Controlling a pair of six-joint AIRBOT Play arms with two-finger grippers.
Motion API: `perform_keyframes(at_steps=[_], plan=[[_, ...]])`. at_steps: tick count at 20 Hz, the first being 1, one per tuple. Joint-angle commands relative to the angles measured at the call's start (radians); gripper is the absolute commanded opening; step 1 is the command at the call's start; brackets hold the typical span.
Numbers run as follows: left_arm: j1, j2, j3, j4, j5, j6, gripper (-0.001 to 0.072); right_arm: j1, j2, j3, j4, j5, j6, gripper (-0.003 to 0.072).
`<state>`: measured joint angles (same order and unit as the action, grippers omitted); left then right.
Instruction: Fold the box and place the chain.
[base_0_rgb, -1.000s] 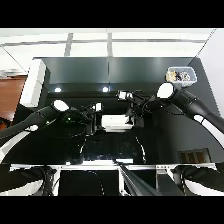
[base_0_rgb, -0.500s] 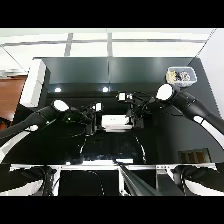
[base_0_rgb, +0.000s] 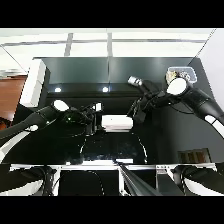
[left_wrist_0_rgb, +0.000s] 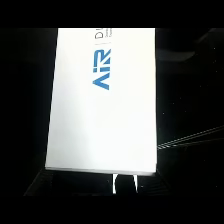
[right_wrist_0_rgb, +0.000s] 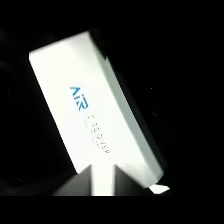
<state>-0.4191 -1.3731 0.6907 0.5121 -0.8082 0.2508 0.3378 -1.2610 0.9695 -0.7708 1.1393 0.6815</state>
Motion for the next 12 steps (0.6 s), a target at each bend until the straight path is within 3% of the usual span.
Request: perform_keyframes(at_steps=[1,4,6,12], plan=[[0.0,0.0,0.0,0.0,0.0,0.0,0.039,-0.041,0.009,-0.037,0.159,0.037,0.235,0.0011],[0.0,0.0,0.001,0.0,0.0,0.0,0.039,-0.01,-0.038,-0.094,0.385,-0.017,0.235,0.0012],[0.0,0.0,0.0,0.0,0.0,0.0,0.0389,0.012,-0.097,-0.094,0.43,-0.053,0.237,0.0012],[0.0,0.0,0.001,0.0,0.0,0.0,0.039,0.019,-0.194,-0.094,0.305,-0.084,0.304,0.0012]])
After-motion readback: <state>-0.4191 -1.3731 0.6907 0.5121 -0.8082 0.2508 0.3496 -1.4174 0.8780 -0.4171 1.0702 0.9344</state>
